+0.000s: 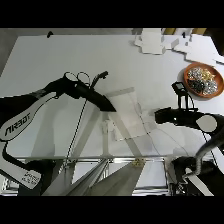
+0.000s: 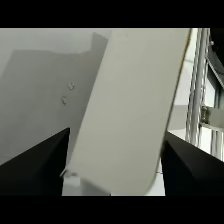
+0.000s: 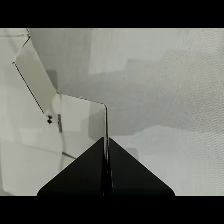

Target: Fold the box and place the chain.

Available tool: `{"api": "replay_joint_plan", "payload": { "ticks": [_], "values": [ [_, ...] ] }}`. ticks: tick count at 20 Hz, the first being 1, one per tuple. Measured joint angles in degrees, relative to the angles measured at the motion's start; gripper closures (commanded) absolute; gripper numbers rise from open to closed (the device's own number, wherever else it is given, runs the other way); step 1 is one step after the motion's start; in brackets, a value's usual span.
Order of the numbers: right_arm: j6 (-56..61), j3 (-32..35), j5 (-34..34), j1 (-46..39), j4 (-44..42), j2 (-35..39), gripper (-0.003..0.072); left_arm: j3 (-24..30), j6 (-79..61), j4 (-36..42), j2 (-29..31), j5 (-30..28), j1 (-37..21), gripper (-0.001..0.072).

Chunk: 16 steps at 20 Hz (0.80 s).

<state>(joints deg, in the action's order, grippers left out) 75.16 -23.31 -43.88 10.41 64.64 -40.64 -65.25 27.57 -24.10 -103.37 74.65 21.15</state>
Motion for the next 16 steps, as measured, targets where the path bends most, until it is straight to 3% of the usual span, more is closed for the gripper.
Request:
{"api": "replay_joint_plan", "payload": {
  "ticks": [4,5,8,11,13,16],
  "values": [
    [0.00,0.00,-0.04,0.00,-0.02,0.00,0.0672,0.00,-1.01,0.17,-1.07,0.13,1.70,0.0657],
    [0.00,0.00,-0.04,0.00,-0.09,0.00,0.0672,0.00,-1.60,0.17,-1.18,0.11,1.62,0.0707],
    [-0.04,0.00,0.13,0.02,-0.74,0.37,0.0640,0.00,-3.32,0.35,-1.25,0.42,0.52,0.0709],
    [-0.11,-0.24,-0.09,0.00,-1.03,1.62,0.0458,0.00,-6.36,-0.98,0.00,-0.57,0.13,0.0710],
    [-0.15,-1.20,-0.57,0.04,-1.66,2.89,0.0388,0.00,-9.99,-3.63,2.25,-0.76,1.14,0.0710],
    [-1.14,-3.82,-1.92,0.04,-1.92,4.94,0.0387,0.00,-14.27,-10.80,6.73,-2.84,3.69,0.0710]
  ]
}}
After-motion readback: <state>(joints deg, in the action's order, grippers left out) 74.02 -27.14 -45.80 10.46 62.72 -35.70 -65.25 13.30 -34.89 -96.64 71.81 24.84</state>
